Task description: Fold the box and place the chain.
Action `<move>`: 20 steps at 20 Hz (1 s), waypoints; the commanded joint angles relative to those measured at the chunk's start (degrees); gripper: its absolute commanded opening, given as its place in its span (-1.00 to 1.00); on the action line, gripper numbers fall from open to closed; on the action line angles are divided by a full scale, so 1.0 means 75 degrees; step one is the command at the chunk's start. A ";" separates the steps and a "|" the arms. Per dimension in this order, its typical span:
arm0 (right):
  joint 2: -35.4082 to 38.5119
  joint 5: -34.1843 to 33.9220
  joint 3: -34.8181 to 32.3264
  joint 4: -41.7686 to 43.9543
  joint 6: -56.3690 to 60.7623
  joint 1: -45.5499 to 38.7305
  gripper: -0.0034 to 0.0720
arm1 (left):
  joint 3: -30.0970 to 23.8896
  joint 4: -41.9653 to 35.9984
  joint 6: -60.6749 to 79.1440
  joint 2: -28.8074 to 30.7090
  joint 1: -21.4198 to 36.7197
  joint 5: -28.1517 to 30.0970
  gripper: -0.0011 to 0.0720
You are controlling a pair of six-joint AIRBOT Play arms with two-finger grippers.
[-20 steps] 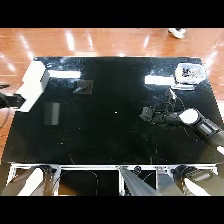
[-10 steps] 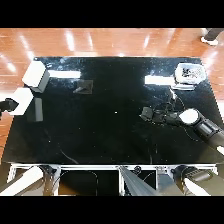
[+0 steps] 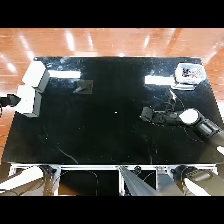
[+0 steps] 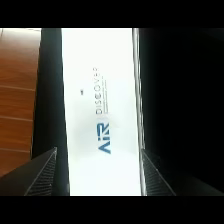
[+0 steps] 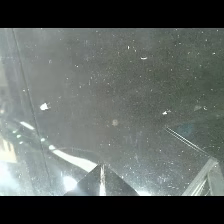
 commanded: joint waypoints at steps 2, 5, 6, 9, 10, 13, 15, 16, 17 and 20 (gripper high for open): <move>0.0006 0.0052 0.0009 -0.0006 -0.0003 -0.0003 -0.80 | 0.0527 -0.0009 -0.0382 0.0041 -0.0052 -0.0801 0.73; 0.0012 0.0516 0.0484 -0.0857 -0.0312 -0.0006 -0.81 | 0.1218 -0.0187 -0.2189 0.0600 -0.0128 -0.1003 0.72; 0.0012 0.0828 0.1003 -0.1647 -0.0026 -0.0006 -0.81 | 0.1416 -0.0332 -0.2410 0.0880 -0.0312 -0.1306 0.66; -0.0073 0.1641 0.3354 -0.4453 0.1274 -0.0003 -0.81 | 0.1536 -0.0294 -0.2667 0.1918 -0.1970 -0.1751 0.01; -0.0195 0.2282 0.4304 -0.5324 0.1373 -0.0003 -0.81 | 0.1536 -0.0303 -0.2827 0.2189 -0.2687 -0.1836 -0.55; -0.0323 0.4345 0.5840 -0.6904 0.0935 -0.0032 -0.81 | 0.1536 -0.0152 -0.3112 0.2527 -0.4972 -0.2055 -0.92; -0.0271 0.5266 0.5584 -0.7157 0.1113 -0.0315 -0.81 | 0.1387 0.1005 -0.4549 0.2387 -0.6237 -0.2037 -0.92; -0.0268 0.5388 0.5202 -0.7082 0.1180 -0.0530 -0.81 | 0.1241 0.2110 -0.5473 0.2273 -0.6650 -0.2104 -0.92; -0.0268 0.5359 0.4721 -0.7032 0.1189 -0.0688 -0.81 | 0.1040 0.3252 -0.6473 0.2157 -0.7006 -0.2218 -0.92; -0.0268 0.5085 0.3684 -0.7032 0.1262 -0.0842 -0.81 | 0.0877 0.3893 -0.7498 0.1970 -0.7300 -0.2361 -0.91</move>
